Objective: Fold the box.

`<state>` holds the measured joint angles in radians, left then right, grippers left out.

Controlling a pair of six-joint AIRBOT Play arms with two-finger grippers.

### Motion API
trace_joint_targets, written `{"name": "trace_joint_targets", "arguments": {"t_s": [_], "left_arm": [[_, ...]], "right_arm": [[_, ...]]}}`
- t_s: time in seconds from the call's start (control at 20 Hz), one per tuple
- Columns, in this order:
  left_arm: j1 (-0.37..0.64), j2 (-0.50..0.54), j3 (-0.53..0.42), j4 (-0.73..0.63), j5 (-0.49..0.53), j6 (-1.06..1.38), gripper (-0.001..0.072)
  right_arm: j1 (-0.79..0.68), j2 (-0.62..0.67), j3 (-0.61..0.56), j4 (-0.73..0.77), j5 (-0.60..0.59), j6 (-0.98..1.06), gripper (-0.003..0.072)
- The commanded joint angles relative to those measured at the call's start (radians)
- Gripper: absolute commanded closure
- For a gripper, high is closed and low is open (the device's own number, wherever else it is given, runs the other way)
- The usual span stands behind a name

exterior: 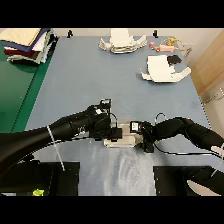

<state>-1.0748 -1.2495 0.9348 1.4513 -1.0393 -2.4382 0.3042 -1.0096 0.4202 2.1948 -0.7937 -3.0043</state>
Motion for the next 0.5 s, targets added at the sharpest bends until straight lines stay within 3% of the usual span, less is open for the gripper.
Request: {"name": "trace_joint_targets", "arguments": {"t_s": [0.0, 0.4, 0.45], "left_arm": [[-0.012, -0.037, 0.031, 0.013, -0.025, -0.047, 0.0308], [-0.04, -0.115, 0.087, 0.035, -0.072, -0.061, 0.0312], [-0.04, -0.115, 0.087, 0.041, -0.071, -0.072, 0.0439]], "right_arm": [[0.001, 0.0, 0.0, 0.0, 0.0, 0.0, 0.0247], [0.001, 0.0, 0.0, 0.0, 0.0, 0.0, 0.0247], [0.001, 0.0, 0.0, 0.0, 0.0, 0.0, 0.0246]]}}
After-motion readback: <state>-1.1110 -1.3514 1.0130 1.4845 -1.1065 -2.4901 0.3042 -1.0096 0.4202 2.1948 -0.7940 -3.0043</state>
